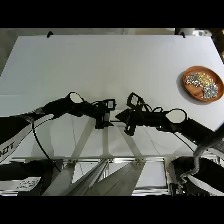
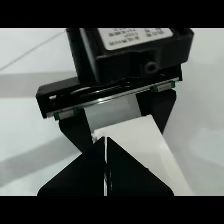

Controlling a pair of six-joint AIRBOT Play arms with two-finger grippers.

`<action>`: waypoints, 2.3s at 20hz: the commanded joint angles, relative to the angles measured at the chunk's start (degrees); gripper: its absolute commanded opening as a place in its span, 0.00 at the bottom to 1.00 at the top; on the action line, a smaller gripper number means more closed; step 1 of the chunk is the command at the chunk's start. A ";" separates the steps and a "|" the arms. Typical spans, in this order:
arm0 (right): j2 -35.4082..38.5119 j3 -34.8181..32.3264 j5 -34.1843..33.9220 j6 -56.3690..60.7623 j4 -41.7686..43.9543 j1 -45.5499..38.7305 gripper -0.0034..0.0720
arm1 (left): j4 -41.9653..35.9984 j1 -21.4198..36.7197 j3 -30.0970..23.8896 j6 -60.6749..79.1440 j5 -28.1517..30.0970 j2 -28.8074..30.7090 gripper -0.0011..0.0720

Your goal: Fold the box and place the chain.

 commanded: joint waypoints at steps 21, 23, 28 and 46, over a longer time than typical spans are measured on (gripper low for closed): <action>-12.13 -0.90 1.11 -1.44 10.62 0.04 0.06 | 0.00 -0.02 0.04 0.02 0.02 0.04 0.63; -14.12 -0.90 2.08 -1.44 10.38 0.04 0.06 | 0.00 -0.02 0.04 0.02 0.02 0.04 0.63; -14.32 -0.90 2.05 -1.49 10.21 0.02 0.06 | 0.00 -0.02 0.04 0.02 0.02 0.04 0.63; 12.61 -0.74 0.96 26.64 -16.98 -0.02 0.07 | 0.00 -0.02 0.04 0.02 0.02 0.04 0.63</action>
